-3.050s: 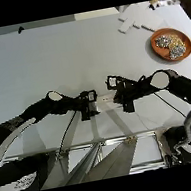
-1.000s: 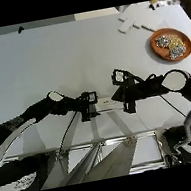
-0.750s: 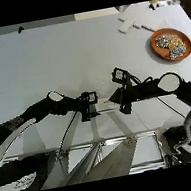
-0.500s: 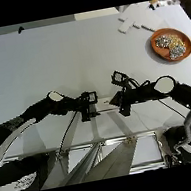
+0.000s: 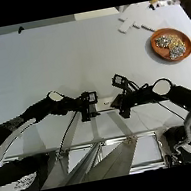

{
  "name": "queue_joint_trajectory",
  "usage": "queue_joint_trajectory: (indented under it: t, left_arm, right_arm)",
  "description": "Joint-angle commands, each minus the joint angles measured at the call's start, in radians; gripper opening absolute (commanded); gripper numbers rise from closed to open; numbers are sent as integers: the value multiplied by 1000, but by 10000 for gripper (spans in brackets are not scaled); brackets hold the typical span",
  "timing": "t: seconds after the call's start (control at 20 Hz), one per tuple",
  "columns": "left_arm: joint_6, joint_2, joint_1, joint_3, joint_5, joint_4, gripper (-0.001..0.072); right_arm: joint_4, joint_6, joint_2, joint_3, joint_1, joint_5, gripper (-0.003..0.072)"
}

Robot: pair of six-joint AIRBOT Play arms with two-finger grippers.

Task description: Fold the box and place the chain.

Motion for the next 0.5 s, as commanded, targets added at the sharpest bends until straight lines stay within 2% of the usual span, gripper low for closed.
queue_joint_trajectory:
  t: [0.0, 0.2, 0.45]
  left_arm:
    - [0, 0, 1, 0, 0, 0, 12]
    - [0, 0, 1, 0, 0, 0, 12]
    - [0, 0, 1, 0, 0, 0, 12]
  right_arm:
    - [-30, 2, -13, -7, 0, 5, 10]
    - [-34, 4, -58, -7, 0, 0, 11]
    - [-29, 4, -53, -7, 0, -2, 11]
